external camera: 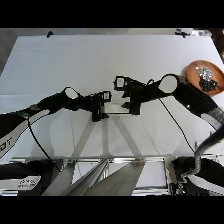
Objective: Fold the box and place the chain.
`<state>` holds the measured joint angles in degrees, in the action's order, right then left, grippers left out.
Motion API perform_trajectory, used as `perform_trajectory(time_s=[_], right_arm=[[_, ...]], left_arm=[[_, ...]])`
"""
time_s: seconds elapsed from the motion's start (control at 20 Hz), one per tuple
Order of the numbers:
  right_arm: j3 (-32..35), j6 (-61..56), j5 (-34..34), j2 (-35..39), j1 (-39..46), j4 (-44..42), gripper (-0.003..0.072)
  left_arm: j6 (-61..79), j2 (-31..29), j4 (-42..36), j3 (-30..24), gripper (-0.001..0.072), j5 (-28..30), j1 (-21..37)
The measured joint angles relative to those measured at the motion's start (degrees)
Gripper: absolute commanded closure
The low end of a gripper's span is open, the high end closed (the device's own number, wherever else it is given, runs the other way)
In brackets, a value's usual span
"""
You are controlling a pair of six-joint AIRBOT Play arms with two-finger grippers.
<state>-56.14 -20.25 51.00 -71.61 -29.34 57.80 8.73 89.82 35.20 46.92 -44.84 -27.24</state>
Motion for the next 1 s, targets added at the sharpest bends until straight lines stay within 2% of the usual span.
perform_trajectory(time_s=[0.15,0.25,0.5,1.0], right_arm=[[0.0,-2.3,0.7,-0.9,-0.9,2.0,0.0295],[0.0,-2.9,2.9,-1.8,-1.2,2.7,0.0353],[0.0,-3.8,6.5,-2.8,-1.4,3.0,0.0368],[0.0,-7.9,1.9,-3.0,-1.4,3.4,0.0374]], left_arm=[[0.0,0.0,0.0,0.0,0.0201,0.0,0.0],[0.0,0.0,0.0,0.0,0.0201,0.0,0.0],[0.0,0.0,0.0,0.0,0.0201,0.0,0.0],[0.0,0.0,0.0,0.0,0.0201,0.0,0.0]])
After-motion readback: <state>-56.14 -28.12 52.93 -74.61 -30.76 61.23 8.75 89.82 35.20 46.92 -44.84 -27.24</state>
